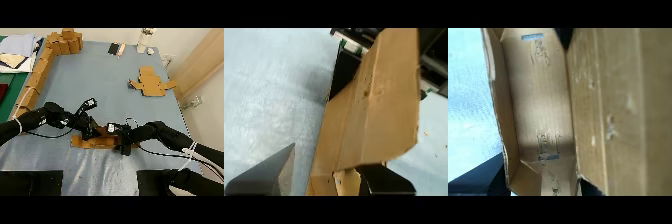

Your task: Fold the box.

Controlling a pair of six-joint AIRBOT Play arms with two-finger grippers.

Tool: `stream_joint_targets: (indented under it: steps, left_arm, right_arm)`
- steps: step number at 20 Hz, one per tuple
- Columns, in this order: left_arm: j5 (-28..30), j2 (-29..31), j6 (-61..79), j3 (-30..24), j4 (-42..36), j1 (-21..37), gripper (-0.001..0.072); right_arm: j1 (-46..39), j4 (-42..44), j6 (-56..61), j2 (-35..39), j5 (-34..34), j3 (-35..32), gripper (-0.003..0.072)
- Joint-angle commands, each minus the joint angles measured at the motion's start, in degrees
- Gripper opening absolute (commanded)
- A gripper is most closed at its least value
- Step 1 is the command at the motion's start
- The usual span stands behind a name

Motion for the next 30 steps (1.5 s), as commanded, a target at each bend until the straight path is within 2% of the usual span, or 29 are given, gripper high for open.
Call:
stream_joint_targets:
  steps: [1, 5, 7, 10, 11, 12, 13, 15, 17, 20, 22, 24, 30]
  left_arm:
    - [-2.0, 3.8, -9.7, 0.0, 12.4, 2.4, 0.0451]
    - [-4.9, 8.5, -21.7, 0.0, 26.7, 3.5, 0.0451]
    - [-8.1, 8.9, -24.6, 0.0, 28.8, 3.5, 0.0449]
    - [-14.8, 8.9, -27.7, 0.0, 28.9, 3.5, 0.0446]
    - [-17.2, 8.9, -30.6, 0.0, 28.9, 3.3, 0.0333]
    - [-21.3, 8.9, -33.2, 0.0, 28.5, 3.3, 0.0044]
    - [-24.2, 8.9, -34.7, 0.0, 27.1, 3.0, 0.0012]
    - [-24.5, 8.9, -48.2, 0.0, 19.7, 0.8, 0.0012]
    - [-19.6, 8.9, -50.3, 0.0, 11.6, -3.3, 0.0012]
    - [-3.8, 8.6, -55.8, 0.0, 3.4, -6.7, 0.0012]
    - [5.8, 8.4, -55.8, 0.1, 0.2, -6.8, 0.0012]
    - [12.1, 8.2, -55.6, 0.4, -0.2, -7.0, 0.0011]
    - [15.5, 3.9, -55.3, 0.5, 1.2, -7.0, 0.0010]
  right_arm:
    - [0.0, -0.4, 0.0, 0.1, 0.0, 0.0, 0.0516]
    - [0.0, -1.0, 0.0, 0.1, 0.0, 0.0, 0.0497]
    - [0.0, -1.1, 0.0, 0.1, 0.0, 0.0, 0.0440]
    - [0.0, -1.2, 0.0, 0.1, 0.0, 0.0, 0.0440]
    - [0.0, -1.2, 0.0, 0.1, 0.1, 0.0, 0.0440]
    - [0.0, -1.2, 0.0, 0.1, 0.1, 0.0, 0.0440]
    - [0.0, -1.1, 0.0, 0.1, 0.0, 0.0, 0.0440]
    - [0.0, -1.0, 0.0, 0.1, 0.1, 0.0, 0.0440]
    - [0.0, -1.0, 0.0, 0.1, 0.0, 0.0, 0.0440]
    - [0.0, -1.0, 0.0, 0.1, -0.1, 0.0, 0.0440]
    - [0.0, -1.0, 0.0, 0.1, -0.1, 0.0, 0.0440]
    - [0.0, -1.0, 0.0, 0.1, -0.1, 0.0, 0.0440]
    - [0.0, -1.0, 0.0, 0.1, -0.1, 0.0, 0.0440]
